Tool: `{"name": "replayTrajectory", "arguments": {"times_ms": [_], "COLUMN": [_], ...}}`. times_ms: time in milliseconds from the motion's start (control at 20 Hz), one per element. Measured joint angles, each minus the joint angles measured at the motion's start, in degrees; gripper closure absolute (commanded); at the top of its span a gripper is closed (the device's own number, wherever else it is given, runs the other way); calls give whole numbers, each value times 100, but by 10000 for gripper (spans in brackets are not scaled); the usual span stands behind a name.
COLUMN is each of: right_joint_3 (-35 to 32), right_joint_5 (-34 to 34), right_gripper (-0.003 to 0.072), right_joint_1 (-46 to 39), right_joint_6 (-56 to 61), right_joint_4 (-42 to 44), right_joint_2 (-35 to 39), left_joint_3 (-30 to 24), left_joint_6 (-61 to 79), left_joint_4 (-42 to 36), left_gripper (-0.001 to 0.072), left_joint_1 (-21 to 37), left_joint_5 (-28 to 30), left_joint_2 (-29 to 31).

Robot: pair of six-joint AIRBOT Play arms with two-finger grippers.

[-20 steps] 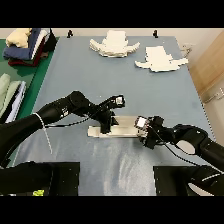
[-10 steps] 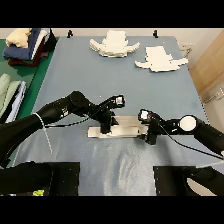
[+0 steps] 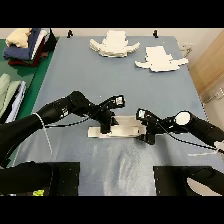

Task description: Fold the box.

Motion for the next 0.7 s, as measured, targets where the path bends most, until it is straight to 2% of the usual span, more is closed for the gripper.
{"name": "replayTrajectory", "arguments": {"times_ms": [250,350,400,700], "right_joint_3": [4,4,4,11], "right_joint_5": [35,63,103,310], "right_gripper": [-21,106,120,118], "right_joint_1": [-4,-9,-11,-11], "right_joint_6": [17,-37,-109,-625], "right_joint_4": [7,48,70,195], "right_joint_2": [-7,-9,-9,-92], "left_joint_3": [0,0,0,0], "left_joint_6": [0,0,2,4], "left_joint_4": [0,0,2,4], "left_gripper": [695,695,695,695], "left_joint_1": [0,0,0,0], "left_joint_5": [0,0,-4,-17], "left_joint_2": [0,0,0,0]}}
